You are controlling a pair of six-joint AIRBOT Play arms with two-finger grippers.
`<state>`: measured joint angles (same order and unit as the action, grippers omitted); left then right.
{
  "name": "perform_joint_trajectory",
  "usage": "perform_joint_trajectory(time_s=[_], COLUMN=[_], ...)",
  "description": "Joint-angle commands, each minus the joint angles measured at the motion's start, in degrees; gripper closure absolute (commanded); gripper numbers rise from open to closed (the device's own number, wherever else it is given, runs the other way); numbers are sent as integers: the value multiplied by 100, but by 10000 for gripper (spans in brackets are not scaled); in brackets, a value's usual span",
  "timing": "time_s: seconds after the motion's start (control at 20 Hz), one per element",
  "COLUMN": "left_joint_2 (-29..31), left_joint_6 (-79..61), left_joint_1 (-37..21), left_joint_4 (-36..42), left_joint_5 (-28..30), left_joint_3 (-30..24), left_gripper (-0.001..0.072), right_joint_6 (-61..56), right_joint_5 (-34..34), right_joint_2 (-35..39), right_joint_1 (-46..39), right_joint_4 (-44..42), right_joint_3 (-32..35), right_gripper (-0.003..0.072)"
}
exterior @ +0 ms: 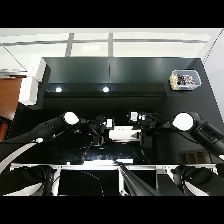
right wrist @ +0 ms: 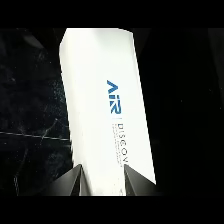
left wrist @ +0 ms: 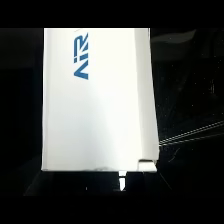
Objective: Fold the box and place the chain.
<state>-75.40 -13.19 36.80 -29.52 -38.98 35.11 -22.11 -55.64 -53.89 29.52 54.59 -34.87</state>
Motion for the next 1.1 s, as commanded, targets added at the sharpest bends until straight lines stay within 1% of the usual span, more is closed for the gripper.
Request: perform_joint_trajectory(time_s=[0.0, 0.1, 0.15, 0.5, 0.55, 0.75, 0.8, 1.05], left_joint_2=[0, 0, 0, 0, 0, 0, 0, 0], left_joint_6=[0, 0, 0, 0, 0, -2, -2, 0], left_joint_1=[4, 4, 4, 4, 4, 4, 4, 4], left_joint_4=[-2, -2, 0, -2, -2, -2, -2, 0], left_joint_5=[0, 0, 0, 0, 0, 0, 0, 0], left_joint_3=[4, 4, 4, 4, 4, 4, 4, 4], left_gripper=[227, 227, 227, 227, 227, 227, 227, 227], right_joint_6=[-24, -24, -24, -52, -66, -83, -90, -149], right_joint_5=[4, 46, 44, 28, -11, -136, -133, -131], right_joint_2=[4, 4, 4, 4, 4, 4, 4, 4], right_joint_1=[0, 0, 2, 2, 2, 2, 2, 2], right_joint_4=[11, 11, 11, 9, 9, 9, 7, 9], right_joint_3=[7, 7, 7, 7, 7, 7, 7, 7], right_gripper=[395, 396, 496, 499, 482, 478, 331, 326])
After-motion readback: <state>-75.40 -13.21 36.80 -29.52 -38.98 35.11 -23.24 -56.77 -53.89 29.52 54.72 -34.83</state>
